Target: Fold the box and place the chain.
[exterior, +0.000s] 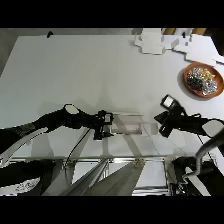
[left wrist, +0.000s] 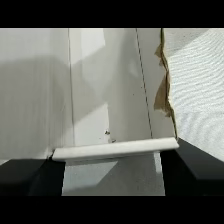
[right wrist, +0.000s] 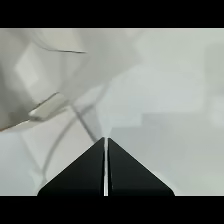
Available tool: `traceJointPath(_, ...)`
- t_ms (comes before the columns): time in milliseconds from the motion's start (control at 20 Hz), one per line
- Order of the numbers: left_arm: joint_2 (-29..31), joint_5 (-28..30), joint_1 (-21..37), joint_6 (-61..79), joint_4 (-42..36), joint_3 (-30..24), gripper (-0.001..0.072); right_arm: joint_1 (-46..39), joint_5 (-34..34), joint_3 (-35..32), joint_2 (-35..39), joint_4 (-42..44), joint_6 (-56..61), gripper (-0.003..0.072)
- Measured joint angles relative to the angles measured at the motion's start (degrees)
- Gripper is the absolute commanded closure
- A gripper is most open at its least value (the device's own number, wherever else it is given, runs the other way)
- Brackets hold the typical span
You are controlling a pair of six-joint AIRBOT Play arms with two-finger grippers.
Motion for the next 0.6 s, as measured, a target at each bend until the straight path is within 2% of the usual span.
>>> traceJointPath(300,0.0,0.0,-0.02,0.0,0.0,0.0,0.0501,-7.61,-2.34,0.0,-6.99,-0.26,21.73,0.0665)
traceJointPath(600,0.0,0.0,-0.02,-0.02,0.0,0.0,0.0501,-9.2,4.11,-0.07,-15.17,3.28,30.86,0.0665)
